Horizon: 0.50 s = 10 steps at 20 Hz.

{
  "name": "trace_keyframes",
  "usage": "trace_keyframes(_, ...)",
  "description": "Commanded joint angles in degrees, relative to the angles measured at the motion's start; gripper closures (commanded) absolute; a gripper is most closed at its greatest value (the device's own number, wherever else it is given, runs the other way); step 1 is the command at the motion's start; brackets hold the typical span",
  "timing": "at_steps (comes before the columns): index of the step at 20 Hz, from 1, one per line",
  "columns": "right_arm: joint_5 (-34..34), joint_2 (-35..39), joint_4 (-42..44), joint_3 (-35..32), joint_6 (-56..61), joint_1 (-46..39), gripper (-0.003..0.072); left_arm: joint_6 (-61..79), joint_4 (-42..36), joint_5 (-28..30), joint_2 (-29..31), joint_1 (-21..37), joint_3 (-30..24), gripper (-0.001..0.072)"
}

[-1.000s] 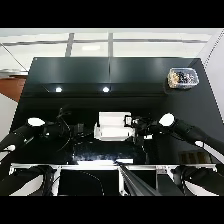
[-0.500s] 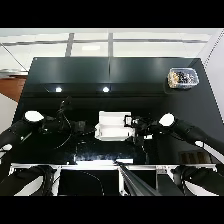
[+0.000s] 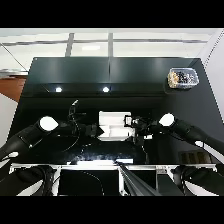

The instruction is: Fold the box and place the chain.

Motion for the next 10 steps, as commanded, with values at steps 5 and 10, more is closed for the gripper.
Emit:
trace_keyframes(5, 0.0, 0.0, 0.0, 0.0, 0.0, 0.0, 0.0216, -7.5, 3.4, 5.6, 0.0, -4.2, 0.1, 0.0004)
trace_keyframes(10, 0.0, 0.0, 0.0, 0.0, 0.0, 0.0, 0.0216, -22.8, 17.8, 6.9, 0.0, -8.0, 2.0, 0.0005)
